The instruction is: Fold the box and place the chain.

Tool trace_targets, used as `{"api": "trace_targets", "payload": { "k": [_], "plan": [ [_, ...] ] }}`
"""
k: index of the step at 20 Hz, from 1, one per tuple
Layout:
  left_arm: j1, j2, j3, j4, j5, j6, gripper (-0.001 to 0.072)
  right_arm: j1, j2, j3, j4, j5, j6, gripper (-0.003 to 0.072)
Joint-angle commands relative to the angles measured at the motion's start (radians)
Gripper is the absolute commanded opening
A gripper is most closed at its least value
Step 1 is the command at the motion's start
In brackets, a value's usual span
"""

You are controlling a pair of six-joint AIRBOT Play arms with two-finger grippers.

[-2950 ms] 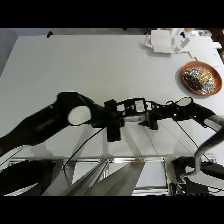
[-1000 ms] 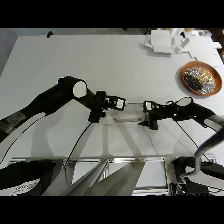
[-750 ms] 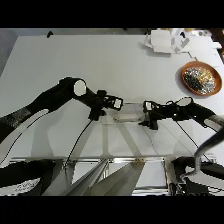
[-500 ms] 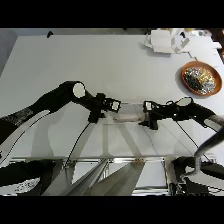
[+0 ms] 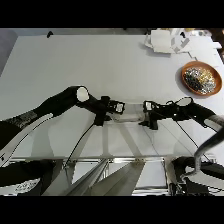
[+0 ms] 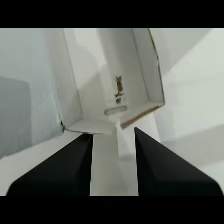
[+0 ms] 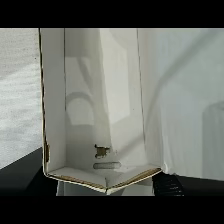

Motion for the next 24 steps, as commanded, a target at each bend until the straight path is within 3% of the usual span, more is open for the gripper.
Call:
{"api": "trace_targets", "payload": {
  "k": [1,4,6,7,13,15,17,18,24],
  "plan": [
    [-0.015,-0.007,-0.001,-0.041,0.007,-0.006,0.0273,0.000,0.000,0.000,0.000,0.000,0.000,0.0408],
    [-0.019,-0.021,-0.001,-0.045,0.012,-0.006,0.0262,0.000,0.000,0.000,0.000,0.000,0.000,0.0408],
    [-0.022,-0.024,-0.001,-0.050,0.027,-0.006,0.0092,0.000,0.000,0.000,0.000,0.000,0.000,0.0408],
    [-0.024,-0.024,-0.001,-0.051,0.034,-0.006,0.0069,0.000,0.000,0.000,0.000,0.000,0.000,0.0408],
    [-0.053,-0.045,-0.001,-0.080,0.057,-0.006,0.0070,0.000,0.000,0.000,0.000,0.000,0.000,0.0408],
    [-0.064,-0.050,-0.001,-0.093,0.068,-0.006,0.0099,0.000,0.000,0.000,0.000,0.000,0.000,0.0408],
    [-0.071,-0.050,-0.001,-0.093,0.068,-0.010,0.0291,0.000,0.000,0.000,0.000,0.000,0.000,0.0408],
    [-0.071,-0.050,-0.001,-0.092,0.068,-0.029,0.0336,0.000,0.000,0.000,0.000,0.000,0.000,0.0408],
    [-0.064,-0.025,-0.001,-0.073,0.047,-0.145,0.0352,0.000,0.000,0.000,0.000,0.000,0.000,0.0408]
  ]
}}
